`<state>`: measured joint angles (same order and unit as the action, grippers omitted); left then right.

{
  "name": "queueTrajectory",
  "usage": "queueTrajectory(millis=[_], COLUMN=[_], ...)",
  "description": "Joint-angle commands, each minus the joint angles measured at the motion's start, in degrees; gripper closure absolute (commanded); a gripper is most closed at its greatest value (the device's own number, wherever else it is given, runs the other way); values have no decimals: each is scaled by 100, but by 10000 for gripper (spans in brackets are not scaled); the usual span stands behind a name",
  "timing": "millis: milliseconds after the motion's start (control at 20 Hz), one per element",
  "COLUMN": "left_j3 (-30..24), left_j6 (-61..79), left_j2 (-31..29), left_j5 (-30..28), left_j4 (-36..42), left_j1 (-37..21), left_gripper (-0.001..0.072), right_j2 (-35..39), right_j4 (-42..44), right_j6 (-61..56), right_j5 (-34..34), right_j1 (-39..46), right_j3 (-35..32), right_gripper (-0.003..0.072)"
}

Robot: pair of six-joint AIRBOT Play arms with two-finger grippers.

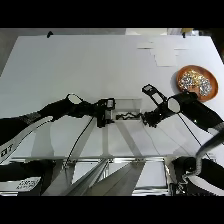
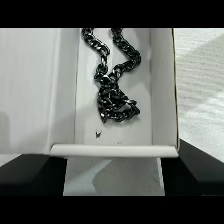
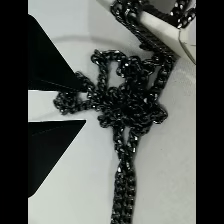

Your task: Fold the box and place the chain.

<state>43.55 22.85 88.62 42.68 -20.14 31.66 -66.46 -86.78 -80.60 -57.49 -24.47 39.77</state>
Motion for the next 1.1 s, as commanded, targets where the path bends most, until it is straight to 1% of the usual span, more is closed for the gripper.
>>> queueTrajectory(millis=[0, 100, 200, 350, 400, 450, 500, 550, 600, 750, 1050], left_j3=[-2, -2, -2, -2, -2, -2, -2, -2, -2, -2, -2], left_j6=[2, 2, 2, 2, 2, 2, 2, 2, 2, 2, 2], left_j2=[0, 0, 0, 0, 0, 0, 0, 0, 0, 0, 0], left_j5=[-2, -2, -2, -2, -2, -2, -2, -2, 0, 0, 0], left_j4=[-2, -2, -2, -2, -2, -2, -2, 0, -2, -2, -2], left_j1=[-2, -2, -2, -2, -2, -2, -2, -2, -2, -2, 0], left_gripper=[438, 438, 438, 438, 438, 438, 438, 438, 438, 438, 438], right_j2=[-310, -352, -382, -531, -557, -557, -546, -511, -424, 153, 1869], right_j4=[-4, 0, 20, 17, 17, 20, 13, -2, -11, -125, -433], right_j6=[-17, -20, -20, -46, -61, -63, -63, -63, -61, -63, -37], right_j5=[201, 328, 466, 389, 369, 352, 299, 240, 195, -4, -767], right_j1=[-22, -22, -22, -22, -22, -22, -22, -22, -22, -22, -22], right_j3=[-9, -9, -9, -9, -9, -9, -9, -9, -9, 0, 9], right_gripper=[485, 488, 517, 520, 557, 621, 653, 671, 671, 671, 671])
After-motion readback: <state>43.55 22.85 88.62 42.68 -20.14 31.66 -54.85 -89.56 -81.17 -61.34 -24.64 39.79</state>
